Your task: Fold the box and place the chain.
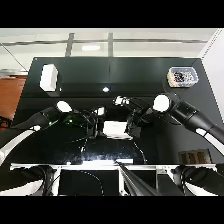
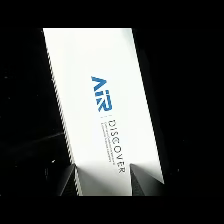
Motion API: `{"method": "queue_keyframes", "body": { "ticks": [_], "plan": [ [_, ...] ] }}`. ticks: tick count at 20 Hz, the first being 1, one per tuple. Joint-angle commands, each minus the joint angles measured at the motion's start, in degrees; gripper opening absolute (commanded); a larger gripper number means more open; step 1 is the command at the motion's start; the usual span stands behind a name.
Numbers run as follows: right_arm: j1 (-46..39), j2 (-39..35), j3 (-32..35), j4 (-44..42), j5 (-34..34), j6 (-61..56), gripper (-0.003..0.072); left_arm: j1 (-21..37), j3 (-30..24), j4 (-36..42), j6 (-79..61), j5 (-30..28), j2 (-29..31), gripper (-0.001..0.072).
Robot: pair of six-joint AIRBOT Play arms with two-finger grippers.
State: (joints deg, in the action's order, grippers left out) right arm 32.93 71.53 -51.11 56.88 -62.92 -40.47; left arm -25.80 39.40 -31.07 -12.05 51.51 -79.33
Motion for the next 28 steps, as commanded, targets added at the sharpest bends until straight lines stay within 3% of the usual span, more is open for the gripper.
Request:
{"method": "queue_keyframes", "body": {
  "ticks": [1, 5, 8, 10, 11, 14, 16, 28],
  "plan": [
    [-0.42, -0.42, -0.07, 0.37, 0.15, -1.57, 0.0417, 0.0, 0.02, 0.07, 0.04, -0.11, 0.0, 0.0408],
    [-2.97, -4.33, -1.01, 0.35, -1.55, -8.11, 0.0417, 0.0, 0.02, 0.07, 0.04, -0.11, 0.0, 0.0408],
    [-6.64, -8.63, -0.98, -0.09, -4.46, -19.21, 0.0413, 0.0, 0.02, 0.07, 0.04, -0.11, 0.0, 0.0409],
    [-8.76, -8.9, 0.02, -4.74, -8.17, -24.5, 0.0033, 0.0, 0.02, 0.07, 0.04, -0.11, 0.0, 0.0409],
    [-8.9, -8.87, 1.81, -9.4, -7.26, -25.24, 0.0042, 0.0, 0.02, 0.07, 0.04, -0.11, 0.0, 0.0408],
    [-8.61, -8.81, 10.23, -28.48, 4.44, -24.96, 0.0042, 0.0, 0.02, 0.07, 0.04, -0.11, 0.0, 0.0408],
    [-8.46, -8.2, 13.81, -36.2, 9.64, -22.38, 0.0042, 0.0, 0.02, 0.07, 0.04, -0.11, 0.0, 0.0408],
    [-4.22, -0.7, 14.27, -35.65, 14.49, -21.9, 0.0042, 0.0, 0.02, 0.07, 0.04, -0.11, 0.0, 0.0408]
  ]
}}
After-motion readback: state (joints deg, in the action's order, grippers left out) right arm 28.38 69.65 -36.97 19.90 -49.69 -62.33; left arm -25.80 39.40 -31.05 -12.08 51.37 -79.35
